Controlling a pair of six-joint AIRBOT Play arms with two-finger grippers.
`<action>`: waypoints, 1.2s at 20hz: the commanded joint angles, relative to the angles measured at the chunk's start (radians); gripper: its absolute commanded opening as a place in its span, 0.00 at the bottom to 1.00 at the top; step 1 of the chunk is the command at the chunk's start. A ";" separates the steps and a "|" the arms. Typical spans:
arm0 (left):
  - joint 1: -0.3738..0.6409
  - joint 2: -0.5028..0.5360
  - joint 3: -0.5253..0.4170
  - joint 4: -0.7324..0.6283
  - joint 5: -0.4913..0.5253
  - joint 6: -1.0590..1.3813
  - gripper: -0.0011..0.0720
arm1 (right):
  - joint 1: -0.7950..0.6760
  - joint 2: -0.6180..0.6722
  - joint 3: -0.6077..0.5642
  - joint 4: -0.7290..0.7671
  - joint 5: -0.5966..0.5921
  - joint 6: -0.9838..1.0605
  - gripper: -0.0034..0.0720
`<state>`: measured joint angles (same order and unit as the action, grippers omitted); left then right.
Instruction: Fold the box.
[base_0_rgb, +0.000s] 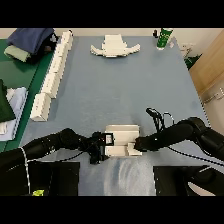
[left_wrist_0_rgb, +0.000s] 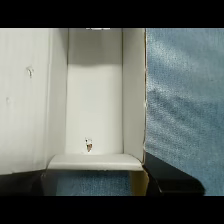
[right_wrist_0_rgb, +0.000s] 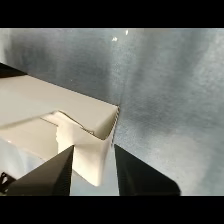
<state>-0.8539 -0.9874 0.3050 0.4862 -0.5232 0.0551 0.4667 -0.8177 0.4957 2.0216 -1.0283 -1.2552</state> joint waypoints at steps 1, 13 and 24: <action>0.000 0.000 0.000 0.000 0.000 0.000 0.66 | 0.160 -0.083 0.097 -0.237 -0.022 0.295 0.55; 0.000 0.000 0.000 0.000 0.000 0.000 0.66 | 0.452 -0.361 0.262 -0.537 -0.177 0.841 0.51; 0.000 0.000 0.000 0.000 0.000 0.000 0.66 | 0.452 -0.389 0.262 -0.549 -0.176 0.872 0.05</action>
